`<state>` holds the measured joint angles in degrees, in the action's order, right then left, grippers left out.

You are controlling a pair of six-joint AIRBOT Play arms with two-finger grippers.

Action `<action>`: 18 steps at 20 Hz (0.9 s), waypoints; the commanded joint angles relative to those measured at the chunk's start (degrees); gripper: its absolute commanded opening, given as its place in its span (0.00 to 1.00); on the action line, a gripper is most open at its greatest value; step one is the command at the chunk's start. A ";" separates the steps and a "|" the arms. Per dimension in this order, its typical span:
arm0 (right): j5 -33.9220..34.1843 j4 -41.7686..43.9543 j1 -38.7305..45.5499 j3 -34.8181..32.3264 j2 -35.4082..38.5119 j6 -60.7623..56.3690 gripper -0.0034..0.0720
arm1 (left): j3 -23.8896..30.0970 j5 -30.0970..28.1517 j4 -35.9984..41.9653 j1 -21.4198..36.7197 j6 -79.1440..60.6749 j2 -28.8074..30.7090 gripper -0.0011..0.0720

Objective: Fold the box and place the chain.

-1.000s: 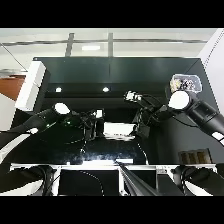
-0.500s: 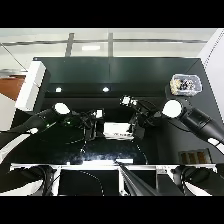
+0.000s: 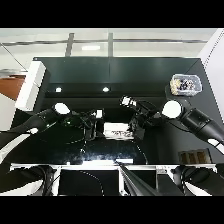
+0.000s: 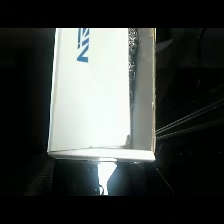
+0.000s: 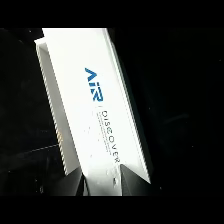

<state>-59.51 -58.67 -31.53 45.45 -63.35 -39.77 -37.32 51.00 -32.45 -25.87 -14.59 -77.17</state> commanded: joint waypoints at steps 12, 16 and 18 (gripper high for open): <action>-2.19 -0.37 -0.15 -0.09 -0.02 -2.03 0.40 | 0.00 -0.02 0.02 -0.02 0.09 -0.02 0.64; -2.27 -0.55 -0.15 -0.17 -0.09 -2.01 0.40 | 0.00 -0.04 0.02 -0.02 0.09 -0.02 0.64; -2.51 -0.87 -0.17 -0.20 -0.13 -2.03 0.40 | 0.00 -0.02 0.02 -0.02 0.09 -0.02 0.64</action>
